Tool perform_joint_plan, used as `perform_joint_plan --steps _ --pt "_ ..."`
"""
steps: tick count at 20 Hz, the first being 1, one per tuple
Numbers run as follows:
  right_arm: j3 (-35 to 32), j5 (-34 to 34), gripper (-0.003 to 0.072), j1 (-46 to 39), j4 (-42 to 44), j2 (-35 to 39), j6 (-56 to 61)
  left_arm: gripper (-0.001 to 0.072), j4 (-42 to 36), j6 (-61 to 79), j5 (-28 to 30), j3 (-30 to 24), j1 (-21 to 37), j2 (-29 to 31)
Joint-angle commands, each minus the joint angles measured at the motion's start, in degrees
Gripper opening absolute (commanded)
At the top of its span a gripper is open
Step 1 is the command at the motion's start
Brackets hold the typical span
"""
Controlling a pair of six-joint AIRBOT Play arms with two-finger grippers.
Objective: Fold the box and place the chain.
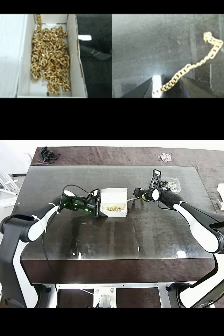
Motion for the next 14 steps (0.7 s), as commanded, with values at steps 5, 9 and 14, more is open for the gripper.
perform_joint_plan --steps 5,9,14 --pt "0.44 2.58 0.0362 0.09 0.0 -0.33 1.64 0.0353 0.0 0.02 0.02 0.0 -0.02 0.02" --pt "0.7 2.67 0.028 0.07 0.0 -1.38 3.13 0.0353 0.0 0.02 0.0 0.0 -0.02 0.02" --pt "1.07 6.78 0.0229 0.02 -1.01 -3.96 3.06 0.0353 0.0 0.02 0.02 0.0 -0.02 0.04"
